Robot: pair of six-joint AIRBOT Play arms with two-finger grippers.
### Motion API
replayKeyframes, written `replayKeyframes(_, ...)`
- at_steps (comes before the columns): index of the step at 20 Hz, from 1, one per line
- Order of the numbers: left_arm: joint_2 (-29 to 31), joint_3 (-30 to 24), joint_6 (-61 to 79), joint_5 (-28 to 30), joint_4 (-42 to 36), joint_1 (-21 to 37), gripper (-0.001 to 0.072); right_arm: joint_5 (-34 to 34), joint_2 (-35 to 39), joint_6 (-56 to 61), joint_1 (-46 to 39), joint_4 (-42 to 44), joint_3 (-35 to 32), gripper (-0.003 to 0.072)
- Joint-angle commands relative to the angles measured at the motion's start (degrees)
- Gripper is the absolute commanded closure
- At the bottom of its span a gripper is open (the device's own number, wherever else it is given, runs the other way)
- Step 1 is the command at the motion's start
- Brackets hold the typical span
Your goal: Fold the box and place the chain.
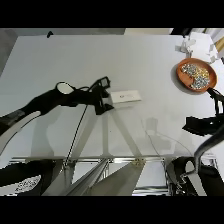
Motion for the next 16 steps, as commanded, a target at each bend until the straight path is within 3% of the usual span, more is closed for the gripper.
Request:
replayKeyframes(1,8.55,0.0,-17.9,0.7,11.91,8.5,0.0711,-0.37,-0.02,-0.02,-0.04,0.04,-0.02,0.0668)
replayKeyframes(5,17.49,-0.52,-23.61,-5.86,14.4,21.31,0.0712,-0.33,-0.02,-0.02,-0.04,0.04,-0.02,0.0668)
replayKeyframes(9,25.92,-4.87,-30.23,-6.58,21.35,32.37,0.0712,-0.81,-0.02,-0.44,-0.04,0.0,-0.02,0.0668)
replayKeyframes(12,30.21,-10.16,-34.07,-6.64,24.57,37.4,0.0712,-1.49,-0.02,-2.23,-0.04,0.0,-0.02,0.0668)
replayKeyframes(16,34.84,-18.43,-38.34,-7.3,29.92,39.45,0.0712,-3.76,-0.02,-2.23,-0.04,0.0,-0.02,0.0668)
